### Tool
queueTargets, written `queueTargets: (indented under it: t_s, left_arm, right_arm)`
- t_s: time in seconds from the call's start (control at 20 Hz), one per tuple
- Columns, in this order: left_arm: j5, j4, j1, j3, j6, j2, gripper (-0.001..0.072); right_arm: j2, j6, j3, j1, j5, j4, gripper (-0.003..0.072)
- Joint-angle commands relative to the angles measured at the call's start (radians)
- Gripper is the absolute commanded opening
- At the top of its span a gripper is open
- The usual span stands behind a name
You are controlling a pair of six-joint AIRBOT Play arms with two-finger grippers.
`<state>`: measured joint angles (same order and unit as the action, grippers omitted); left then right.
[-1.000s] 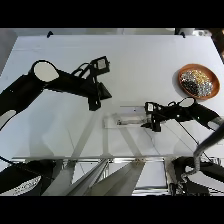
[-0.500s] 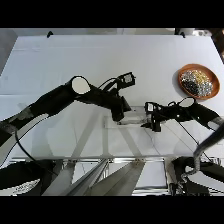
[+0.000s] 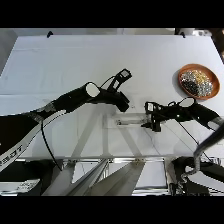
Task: Fold the box and place the chain.
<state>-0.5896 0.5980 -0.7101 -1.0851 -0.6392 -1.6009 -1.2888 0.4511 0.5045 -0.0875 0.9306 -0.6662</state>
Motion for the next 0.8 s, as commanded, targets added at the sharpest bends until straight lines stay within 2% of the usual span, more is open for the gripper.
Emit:
queueTargets:
  t_s: [0.0, 0.25, 0.4, 0.6, 0.7, 0.75]
  left_arm:
    - [-0.011, -0.016, -0.001, 0.000, -0.021, -0.026, 0.0006]
    - [-0.003, 0.017, 0.001, 0.000, -0.012, 0.061, 0.0006]
    - [-0.050, 0.193, 0.001, 0.000, -0.020, 0.181, 0.0003]
    - [-0.225, 0.456, 0.001, 0.000, -0.176, 0.307, 0.0003]
    - [-0.340, 0.517, 0.001, 0.002, -0.208, 0.325, 0.0002]
    - [-0.367, 0.523, 0.001, 0.007, -0.199, 0.325, 0.0002]
  right_arm:
    - [0.001, 0.002, 0.000, 0.000, 0.001, -0.001, 0.0401]
    - [0.001, 0.002, 0.000, 0.000, 0.001, -0.001, 0.0401]
    - [0.001, 0.002, 0.000, 0.000, 0.001, -0.001, 0.0401]
    - [0.001, 0.002, 0.000, 0.000, 0.001, -0.001, 0.0401]
    - [0.001, 0.002, 0.000, 0.000, 0.001, -0.001, 0.0401]
    - [0.001, 0.002, 0.000, 0.000, 0.001, -0.001, 0.0401]
